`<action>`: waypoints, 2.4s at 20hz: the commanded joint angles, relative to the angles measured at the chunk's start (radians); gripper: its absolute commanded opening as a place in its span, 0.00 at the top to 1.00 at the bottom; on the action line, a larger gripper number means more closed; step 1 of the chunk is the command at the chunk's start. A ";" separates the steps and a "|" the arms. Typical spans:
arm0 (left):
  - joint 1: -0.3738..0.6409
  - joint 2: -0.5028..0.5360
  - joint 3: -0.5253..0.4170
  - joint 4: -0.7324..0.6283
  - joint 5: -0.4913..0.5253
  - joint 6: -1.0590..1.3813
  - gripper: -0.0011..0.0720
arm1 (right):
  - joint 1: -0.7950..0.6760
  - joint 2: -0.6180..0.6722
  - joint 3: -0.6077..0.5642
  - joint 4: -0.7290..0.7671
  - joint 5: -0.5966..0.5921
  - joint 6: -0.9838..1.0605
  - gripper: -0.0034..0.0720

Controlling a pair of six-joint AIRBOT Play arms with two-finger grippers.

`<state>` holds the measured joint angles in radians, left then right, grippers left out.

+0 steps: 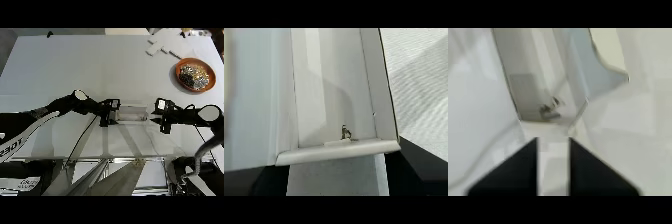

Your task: Fold the box and place the chain.

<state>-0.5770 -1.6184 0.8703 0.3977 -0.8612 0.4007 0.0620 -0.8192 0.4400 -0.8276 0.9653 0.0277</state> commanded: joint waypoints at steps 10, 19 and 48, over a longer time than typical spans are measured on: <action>-0.001 0.047 0.000 0.127 0.110 -0.076 0.98 | 0.001 0.017 0.000 0.503 0.090 0.016 0.94; -0.001 0.039 0.000 0.143 0.097 -0.165 0.98 | 0.001 0.017 0.000 0.550 0.079 -0.037 0.94; -0.002 0.043 0.000 0.142 0.016 -0.128 0.68 | 0.001 0.017 0.000 0.534 0.064 -0.037 0.94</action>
<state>-0.5797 -1.5761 0.8696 0.5461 -0.8402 0.2699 0.0624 -0.8028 0.4400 -0.2932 1.0286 -0.0093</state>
